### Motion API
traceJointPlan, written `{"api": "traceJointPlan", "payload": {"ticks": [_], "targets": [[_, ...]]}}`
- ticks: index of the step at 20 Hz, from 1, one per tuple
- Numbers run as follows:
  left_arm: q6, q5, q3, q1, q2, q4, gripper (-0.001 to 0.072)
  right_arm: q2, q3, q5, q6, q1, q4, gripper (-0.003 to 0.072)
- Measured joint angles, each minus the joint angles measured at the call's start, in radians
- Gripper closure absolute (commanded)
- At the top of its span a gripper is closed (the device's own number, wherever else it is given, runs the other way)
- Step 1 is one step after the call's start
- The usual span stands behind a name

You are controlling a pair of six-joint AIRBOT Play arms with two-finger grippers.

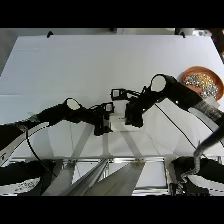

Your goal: Fold the box and place the chain.

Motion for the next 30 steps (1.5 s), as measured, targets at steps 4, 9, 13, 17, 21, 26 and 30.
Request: {"api": "traceJointPlan", "payload": {"ticks": [4, 9, 13, 17, 21, 26, 30], "targets": [[-0.002, 0.0, 0.0, 0.0, 0.0, -0.001, 0.0419, 0.03, 0.0, -0.029, 0.066, 0.011, -0.074, 0.0414], [0.001, 0.0, 0.0, 0.0, 0.0, 0.0, 0.0419, 0.081, -0.001, -0.047, 0.088, 0.013, -0.095, 0.0451], [0.005, 0.0, 0.0, 0.0, 0.0, 0.002, 0.0419, 0.094, -0.005, -0.049, 0.092, 0.027, -0.085, 0.0491], [0.002, 0.0, 0.0, 0.0, 0.0, 0.001, 0.0419, 0.096, -0.028, -0.079, 0.091, 0.04, -0.08, 0.0491], [-0.001, 0.0, 0.0, 0.0, 0.0, 0.0, 0.0419, 0.097, -0.037, -0.103, 0.091, 0.033, -0.085, 0.0491], [-0.001, 0.0, 0.0, 0.0, 0.0, 0.0, 0.0419, 0.096, -0.039, -0.115, 0.091, 0.03, -0.111, 0.0491], [0.001, 0.0, 0.0, 0.0, 0.0, 0.0, 0.0419, 0.094, -0.049, -0.117, 0.09, 0.03, -0.119, 0.0491]]}}
